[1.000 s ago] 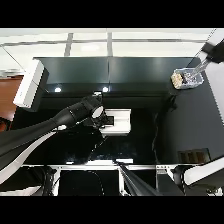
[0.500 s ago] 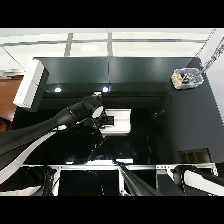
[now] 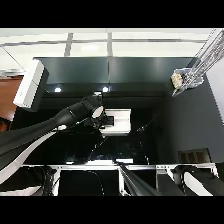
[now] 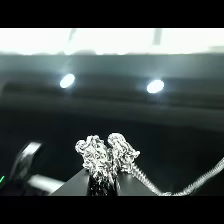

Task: Fold the box and place the chain.

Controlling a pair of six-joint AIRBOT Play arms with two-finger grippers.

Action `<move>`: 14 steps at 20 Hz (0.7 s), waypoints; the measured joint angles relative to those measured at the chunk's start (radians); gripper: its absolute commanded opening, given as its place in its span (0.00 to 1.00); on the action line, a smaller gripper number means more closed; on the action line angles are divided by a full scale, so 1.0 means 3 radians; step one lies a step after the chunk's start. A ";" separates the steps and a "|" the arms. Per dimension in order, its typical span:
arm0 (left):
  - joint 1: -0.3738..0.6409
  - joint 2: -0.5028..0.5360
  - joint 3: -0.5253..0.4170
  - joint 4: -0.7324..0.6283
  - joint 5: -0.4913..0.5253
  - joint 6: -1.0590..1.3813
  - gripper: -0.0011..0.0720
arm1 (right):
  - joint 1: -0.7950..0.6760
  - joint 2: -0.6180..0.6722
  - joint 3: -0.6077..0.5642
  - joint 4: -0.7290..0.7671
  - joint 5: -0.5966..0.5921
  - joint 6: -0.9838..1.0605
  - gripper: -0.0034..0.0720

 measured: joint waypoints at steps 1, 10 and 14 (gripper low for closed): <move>0.0000 0.0000 0.0000 0.0000 0.0000 0.0000 0.05 | 0.0056 0.0022 -0.0019 0.0069 0.0056 -0.0010 0.06; 0.0000 0.0000 0.0000 -0.0001 0.0000 0.0001 0.05 | 0.0774 0.0066 -0.0646 0.0478 0.0051 -0.0043 0.06; 0.0000 0.0000 0.0000 -0.0001 -0.0001 0.0001 0.06 | 0.0997 0.0066 -0.1090 0.0680 -0.0214 -0.0117 0.06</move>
